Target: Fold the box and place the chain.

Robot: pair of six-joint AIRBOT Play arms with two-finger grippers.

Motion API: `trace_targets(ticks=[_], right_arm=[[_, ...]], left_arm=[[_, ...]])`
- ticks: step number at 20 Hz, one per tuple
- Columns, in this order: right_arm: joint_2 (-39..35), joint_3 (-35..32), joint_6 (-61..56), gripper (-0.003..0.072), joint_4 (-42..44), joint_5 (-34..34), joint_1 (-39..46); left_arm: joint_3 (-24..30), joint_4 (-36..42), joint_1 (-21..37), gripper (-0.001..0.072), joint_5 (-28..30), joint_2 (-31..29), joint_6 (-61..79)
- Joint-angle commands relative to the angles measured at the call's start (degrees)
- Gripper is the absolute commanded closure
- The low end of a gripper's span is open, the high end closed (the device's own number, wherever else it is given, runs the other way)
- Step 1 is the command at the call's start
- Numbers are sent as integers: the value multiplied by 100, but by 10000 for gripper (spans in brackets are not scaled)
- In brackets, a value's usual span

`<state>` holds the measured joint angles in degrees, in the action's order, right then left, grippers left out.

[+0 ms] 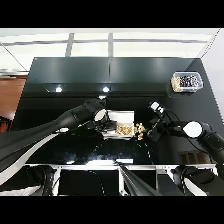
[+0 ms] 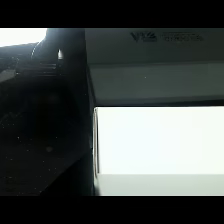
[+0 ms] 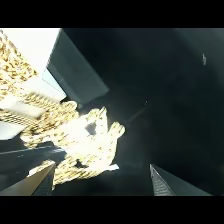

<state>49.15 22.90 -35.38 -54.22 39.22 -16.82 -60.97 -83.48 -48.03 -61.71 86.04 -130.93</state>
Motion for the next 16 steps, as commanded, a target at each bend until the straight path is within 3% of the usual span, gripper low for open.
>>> trace_targets(ticks=[1,16], right_arm=[[140,-57,986,-34,118,-382,-164],[879,-57,1574,-34,472,-695,-164]], left_arm=[[0,0,2,679,-4,2,2],[0,0,4,679,0,2,2]])
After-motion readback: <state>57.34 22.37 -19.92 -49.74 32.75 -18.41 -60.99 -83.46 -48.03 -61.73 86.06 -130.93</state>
